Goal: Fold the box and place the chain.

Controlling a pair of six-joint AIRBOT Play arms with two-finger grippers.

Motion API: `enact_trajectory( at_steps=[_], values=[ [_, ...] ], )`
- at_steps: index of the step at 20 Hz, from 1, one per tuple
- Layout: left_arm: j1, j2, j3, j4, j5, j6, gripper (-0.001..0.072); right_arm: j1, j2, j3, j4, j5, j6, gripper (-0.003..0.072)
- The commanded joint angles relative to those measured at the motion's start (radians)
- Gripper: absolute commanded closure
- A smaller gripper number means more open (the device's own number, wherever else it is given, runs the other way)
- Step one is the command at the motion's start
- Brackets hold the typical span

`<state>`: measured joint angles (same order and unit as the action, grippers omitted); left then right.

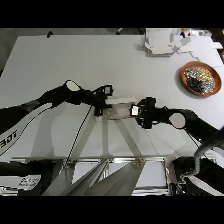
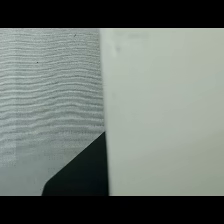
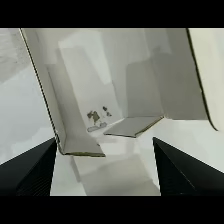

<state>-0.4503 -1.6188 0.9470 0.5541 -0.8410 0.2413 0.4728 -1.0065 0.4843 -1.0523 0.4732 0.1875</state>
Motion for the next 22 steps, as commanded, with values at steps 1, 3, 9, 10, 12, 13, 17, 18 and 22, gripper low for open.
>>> enact_trajectory(
  at_steps=[1, 3, 9, 10, 12, 13, 17, 18, 22],
  values=[
    [0.0, 0.0, 0.001, 0.0, -0.001, 0.002, 0.07, -0.04, -0.047, 0.016, 0.151, 0.048, -0.17, 0.0038],
    [0.0, 0.0, 0.001, 0.0, -0.001, 0.002, 0.07, -0.079, -0.066, 0.017, 0.245, 0.086, -0.278, 0.0038],
    [0.0, 0.0, 0.001, 0.0, -0.001, 0.002, 0.07, -0.188, -0.095, 0.027, 0.365, 0.194, -0.468, 0.0038],
    [0.0, 0.0, 0.001, 0.0, -0.001, 0.002, 0.07, -0.204, -0.095, 0.035, 0.379, 0.197, -0.483, 0.0037],
    [0.0, 0.0, 0.001, 0.0, -0.001, 0.002, 0.07, -0.23, -0.106, 0.057, 0.403, 0.21, -0.485, 0.0037],
    [0.0, 0.0, 0.001, 0.0, -0.001, 0.002, 0.07, -0.236, -0.123, 0.074, 0.404, 0.237, -0.485, 0.0037],
    [0.0, 0.0, 0.001, 0.0, -0.001, 0.002, 0.07, -0.235, -0.201, 0.134, 0.407, 0.309, -0.509, 0.0037],
    [0.0, 0.0, 0.001, 0.0, -0.001, 0.002, 0.07, -0.237, -0.206, 0.14, 0.406, 0.308, -0.511, 0.0037],
    [0.0, 0.0, 0.001, 0.0, -0.001, 0.002, 0.07, -0.236, -0.211, 0.141, 0.41, 0.297, -0.516, 0.0037]
  ],
)
